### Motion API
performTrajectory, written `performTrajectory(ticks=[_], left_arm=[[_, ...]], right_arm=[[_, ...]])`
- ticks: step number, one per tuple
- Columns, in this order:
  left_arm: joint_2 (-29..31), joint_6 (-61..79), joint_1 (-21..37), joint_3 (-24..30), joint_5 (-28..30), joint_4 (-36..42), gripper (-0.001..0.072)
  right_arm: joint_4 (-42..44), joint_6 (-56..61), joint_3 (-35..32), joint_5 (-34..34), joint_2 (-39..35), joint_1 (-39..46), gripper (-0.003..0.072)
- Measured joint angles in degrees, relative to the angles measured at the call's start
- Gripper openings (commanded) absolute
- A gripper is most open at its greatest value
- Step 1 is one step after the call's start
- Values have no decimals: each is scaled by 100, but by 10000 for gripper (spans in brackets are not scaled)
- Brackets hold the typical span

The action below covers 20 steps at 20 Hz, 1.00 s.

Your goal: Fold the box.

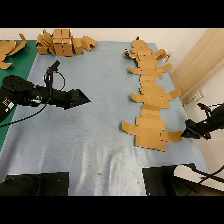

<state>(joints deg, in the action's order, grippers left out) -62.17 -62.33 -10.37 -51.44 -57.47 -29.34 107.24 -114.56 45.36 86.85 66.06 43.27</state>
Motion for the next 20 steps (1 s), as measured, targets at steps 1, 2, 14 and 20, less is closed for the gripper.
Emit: performTrajectory(ticks=[1,2,14,20], left_arm=[[0,26,0,0,-7,2,591],[0,48,0,2,-20,0,591],[0,168,0,345,-251,-37,591],[0,144,0,546,-267,-42,591]], right_arm=[[216,-15,-26,140,-44,-44,3],[424,-15,-72,254,-109,-116,3],[1646,553,-1073,-800,-863,-2258,297],[1609,763,-1300,-1556,-857,-2597,276]])
